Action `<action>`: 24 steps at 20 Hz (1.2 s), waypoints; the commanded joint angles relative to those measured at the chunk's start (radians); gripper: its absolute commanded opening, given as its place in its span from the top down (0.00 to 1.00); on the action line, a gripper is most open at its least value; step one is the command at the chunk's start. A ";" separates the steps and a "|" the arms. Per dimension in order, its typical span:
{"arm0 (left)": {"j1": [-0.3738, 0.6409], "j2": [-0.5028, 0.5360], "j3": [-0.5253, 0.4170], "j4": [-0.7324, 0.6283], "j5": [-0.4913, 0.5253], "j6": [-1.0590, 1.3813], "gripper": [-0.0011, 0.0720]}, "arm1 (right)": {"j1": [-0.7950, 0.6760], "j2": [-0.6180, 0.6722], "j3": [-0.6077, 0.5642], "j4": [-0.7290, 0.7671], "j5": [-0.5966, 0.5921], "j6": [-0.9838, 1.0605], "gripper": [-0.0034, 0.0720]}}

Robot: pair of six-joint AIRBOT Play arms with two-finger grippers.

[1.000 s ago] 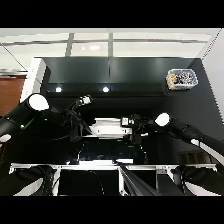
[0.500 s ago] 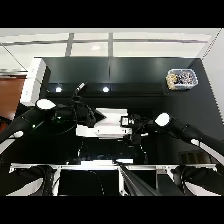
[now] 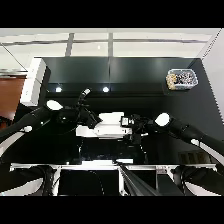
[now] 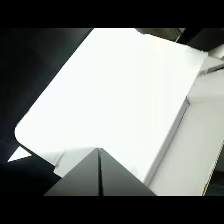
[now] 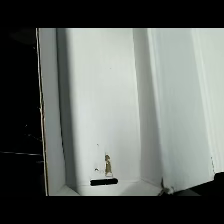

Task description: Fold the box and place the chain.

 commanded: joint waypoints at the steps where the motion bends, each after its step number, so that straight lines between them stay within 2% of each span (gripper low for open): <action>1: 0.019 -0.006 0.037 0.038 -0.048 -0.008 0.95 | 0.001 -0.001 0.000 0.000 0.000 0.000 0.42; 2: 0.043 0.002 0.064 0.047 -0.096 -0.008 0.95 | 0.001 -0.001 0.000 0.000 0.000 0.000 0.42; 5: 0.150 0.052 0.170 0.156 -0.336 -0.064 0.95 | 0.001 -0.001 0.000 0.000 0.000 0.000 0.42; 7: 0.212 0.125 0.198 0.291 -0.396 -0.198 0.95 | 0.001 -0.001 0.000 0.000 0.000 0.000 0.42; 9: 0.276 0.214 0.184 0.381 -0.445 -0.244 0.95 | 0.001 -0.001 0.000 0.000 0.000 0.000 0.42; 11: 0.339 0.293 0.133 0.361 -0.485 -0.237 0.95 | 0.001 -0.001 0.000 0.000 0.000 0.000 0.42; 13: 0.356 0.355 0.056 0.328 -0.499 -0.154 0.92 | 0.001 -0.001 0.000 0.000 0.000 0.000 0.42; 14: 0.346 0.373 0.025 0.333 -0.496 -0.126 0.69 | 0.001 -0.001 0.000 0.000 0.000 0.000 0.42; 16: 0.309 0.376 -0.006 0.399 -0.457 -0.047 0.17 | 0.001 -0.001 0.000 0.000 0.000 0.000 0.42; 17: 0.282 0.369 -0.017 0.425 -0.413 -0.016 0.01 | 0.001 -0.001 0.000 0.000 0.000 0.000 0.42; 21: 0.154 0.328 -0.037 0.483 -0.264 0.278 0.01 | 0.001 -0.001 0.000 0.000 0.000 0.000 0.42; 24: 0.087 0.272 -0.037 0.460 -0.165 0.317 0.01 | 0.001 -0.001 0.000 0.000 0.000 0.000 0.42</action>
